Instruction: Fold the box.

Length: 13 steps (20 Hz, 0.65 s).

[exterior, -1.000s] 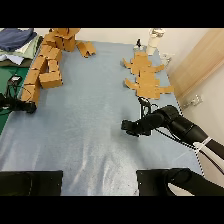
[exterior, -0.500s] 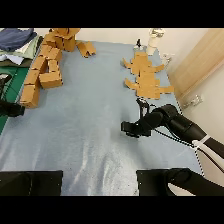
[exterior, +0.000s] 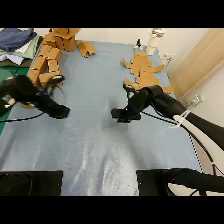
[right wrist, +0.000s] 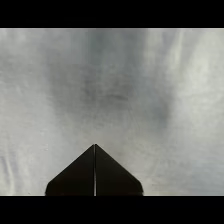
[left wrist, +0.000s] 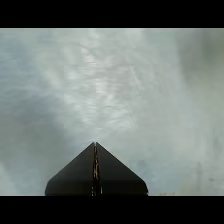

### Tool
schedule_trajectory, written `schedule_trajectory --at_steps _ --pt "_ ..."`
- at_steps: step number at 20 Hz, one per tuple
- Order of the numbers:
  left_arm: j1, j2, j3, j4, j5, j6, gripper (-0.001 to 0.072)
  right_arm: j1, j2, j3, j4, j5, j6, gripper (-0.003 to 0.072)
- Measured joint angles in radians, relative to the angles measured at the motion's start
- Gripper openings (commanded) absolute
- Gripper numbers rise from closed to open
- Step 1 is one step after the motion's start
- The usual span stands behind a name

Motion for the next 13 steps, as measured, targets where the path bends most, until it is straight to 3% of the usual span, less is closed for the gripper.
schedule_trajectory --at_steps 5,13 --pt "-0.119 -0.087 0.034 0.000 0.024 -0.116 0.0013 0.000 -0.037 0.060 0.004 -0.021 -0.015 0.0004" --pt "-0.149 -0.109 0.042 -0.003 0.039 -0.154 0.0013 0.000 -0.046 0.074 0.008 -0.064 -0.018 0.0004"
